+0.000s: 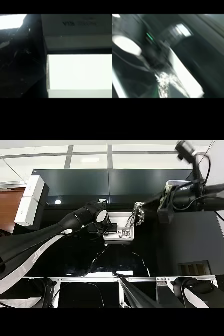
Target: Fold the box and place the chain.
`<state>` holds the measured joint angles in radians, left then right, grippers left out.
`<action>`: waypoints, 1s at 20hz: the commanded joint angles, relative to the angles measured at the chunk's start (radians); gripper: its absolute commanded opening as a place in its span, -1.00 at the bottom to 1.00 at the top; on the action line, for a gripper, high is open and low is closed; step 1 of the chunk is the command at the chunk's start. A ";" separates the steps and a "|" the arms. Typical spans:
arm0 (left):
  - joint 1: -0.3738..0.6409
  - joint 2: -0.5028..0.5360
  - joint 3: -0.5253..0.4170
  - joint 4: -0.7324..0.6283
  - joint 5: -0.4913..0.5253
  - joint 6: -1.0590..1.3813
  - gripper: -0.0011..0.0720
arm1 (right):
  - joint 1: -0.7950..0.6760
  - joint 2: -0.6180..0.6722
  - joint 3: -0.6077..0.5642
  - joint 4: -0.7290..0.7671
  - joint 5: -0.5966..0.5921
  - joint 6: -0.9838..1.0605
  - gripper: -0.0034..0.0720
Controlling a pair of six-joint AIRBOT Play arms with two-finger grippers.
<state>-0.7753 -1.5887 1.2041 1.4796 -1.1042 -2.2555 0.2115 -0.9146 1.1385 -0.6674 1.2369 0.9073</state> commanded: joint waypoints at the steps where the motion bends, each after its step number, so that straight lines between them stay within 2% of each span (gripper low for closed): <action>1: 0.000 0.000 0.001 0.000 0.001 0.000 -0.88 | 0.012 -0.013 0.027 0.134 -0.010 0.028 -0.85; 8: 0.000 0.000 0.001 0.000 -0.001 0.000 -0.88 | 0.023 -0.083 -0.135 0.093 -0.060 0.056 -0.85; 11: 0.000 0.000 0.001 0.000 -0.002 0.000 -0.88 | 0.023 -0.084 -0.148 0.093 -0.092 0.056 -0.85; 14: 0.000 0.000 0.001 0.000 -0.002 0.000 -0.88 | 0.023 -0.084 -0.156 0.024 -0.093 0.083 -0.84; 17: 0.000 0.000 0.001 0.000 -0.003 0.000 -0.88 | 0.025 -0.094 -0.231 0.009 -0.124 0.092 -0.82; 18: 0.000 0.000 0.001 0.000 -0.003 0.000 -0.88 | 0.029 -0.103 -0.258 0.002 -0.154 0.092 -0.40; 19: 0.000 0.000 0.001 0.000 -0.003 0.000 -0.88 | 0.027 -0.116 -0.273 -0.013 -0.173 0.092 0.41; 20: 0.000 0.000 0.001 0.000 -0.004 0.000 -0.88 | 0.025 -0.121 -0.272 -0.063 -0.191 0.092 0.65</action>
<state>-0.7753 -1.5887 1.2041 1.4796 -1.1069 -2.2555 0.2367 -1.0183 0.9039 -0.6628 1.1015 0.9924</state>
